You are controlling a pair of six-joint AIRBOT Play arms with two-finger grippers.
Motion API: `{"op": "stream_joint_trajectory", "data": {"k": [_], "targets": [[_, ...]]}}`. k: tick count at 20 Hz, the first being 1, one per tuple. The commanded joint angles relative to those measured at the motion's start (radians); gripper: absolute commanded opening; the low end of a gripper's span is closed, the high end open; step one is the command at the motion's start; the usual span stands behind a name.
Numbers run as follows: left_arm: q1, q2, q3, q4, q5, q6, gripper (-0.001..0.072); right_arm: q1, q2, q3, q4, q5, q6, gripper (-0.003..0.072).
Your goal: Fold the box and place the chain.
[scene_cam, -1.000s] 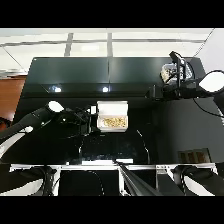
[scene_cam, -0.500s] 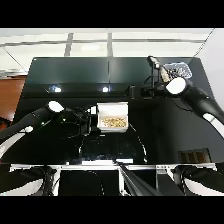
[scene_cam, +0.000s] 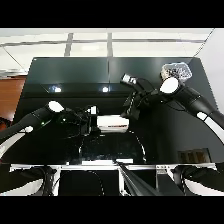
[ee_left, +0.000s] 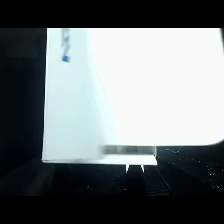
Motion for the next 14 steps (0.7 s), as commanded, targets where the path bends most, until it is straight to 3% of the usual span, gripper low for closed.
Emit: {"op": "stream_joint_trajectory", "data": {"k": [1, 9, 10, 11, 13, 14], "targets": [[-0.001, 0.0, 0.001, 0.001, 0.0, 0.0, 0.0404, 0.037, 0.002, -0.025, 0.005, 0.044, -0.177, 0.0701], [-0.019, -0.001, 0.001, 0.013, 0.003, 0.0, 0.0404, 0.063, 0.002, -0.031, -0.013, 0.01, -0.203, 0.07], [-0.019, -0.001, 0.001, 0.013, 0.003, 0.0, 0.0404, 0.062, -0.002, -0.031, -0.013, 0.011, -0.204, 0.0633], [-0.019, -0.001, 0.001, 0.013, 0.003, 0.0, 0.0404, 0.062, -0.004, -0.031, -0.013, 0.015, -0.203, 0.0458], [-0.019, -0.001, 0.001, 0.013, 0.003, 0.0, 0.0404, 0.064, -0.005, -0.031, -0.014, 0.013, -0.203, 0.0223], [-0.019, -0.001, 0.001, 0.013, 0.003, 0.0, 0.0404, 0.065, -0.005, -0.031, -0.014, 0.013, -0.203, 0.0219]]}}
